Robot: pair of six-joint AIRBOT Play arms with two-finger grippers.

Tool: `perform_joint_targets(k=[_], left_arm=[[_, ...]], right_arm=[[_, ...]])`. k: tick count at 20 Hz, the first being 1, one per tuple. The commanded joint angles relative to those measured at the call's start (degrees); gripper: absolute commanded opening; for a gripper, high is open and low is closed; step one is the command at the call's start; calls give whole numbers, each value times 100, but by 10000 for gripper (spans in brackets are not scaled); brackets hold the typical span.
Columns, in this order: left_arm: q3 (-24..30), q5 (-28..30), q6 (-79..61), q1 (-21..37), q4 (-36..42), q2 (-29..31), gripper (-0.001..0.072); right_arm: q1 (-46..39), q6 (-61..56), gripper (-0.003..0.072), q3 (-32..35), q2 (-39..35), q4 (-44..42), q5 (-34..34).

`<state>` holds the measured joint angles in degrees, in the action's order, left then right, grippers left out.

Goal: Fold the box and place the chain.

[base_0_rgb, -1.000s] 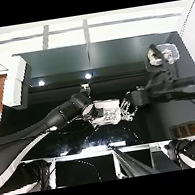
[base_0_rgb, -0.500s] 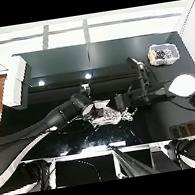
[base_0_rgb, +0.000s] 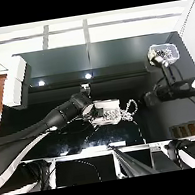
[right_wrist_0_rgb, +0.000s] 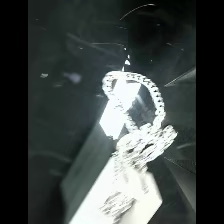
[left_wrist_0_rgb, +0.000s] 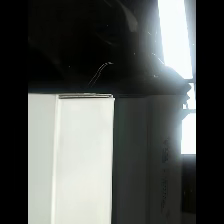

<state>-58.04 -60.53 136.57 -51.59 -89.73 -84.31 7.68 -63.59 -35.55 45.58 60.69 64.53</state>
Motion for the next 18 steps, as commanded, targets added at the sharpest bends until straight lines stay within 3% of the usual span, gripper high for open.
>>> perform_joint_targets(k=[1,2,8,12,18], left_arm=[[0,2,-2,0,-2,-4,31],[0,2,-2,0,-2,-4,31],[0,2,-2,0,-2,-4,31],[0,7,-2,0,-2,-4,32],[0,4,-2,0,-2,-4,31]], right_arm=[[125,1862,665,905,-48,-619,-905],[315,2271,719,1093,-48,-557,-1167],[1213,5302,718,1480,76,-684,-1637],[1244,5834,717,1480,474,-789,-2050],[1244,6411,717,1480,920,-1248,-2109]])
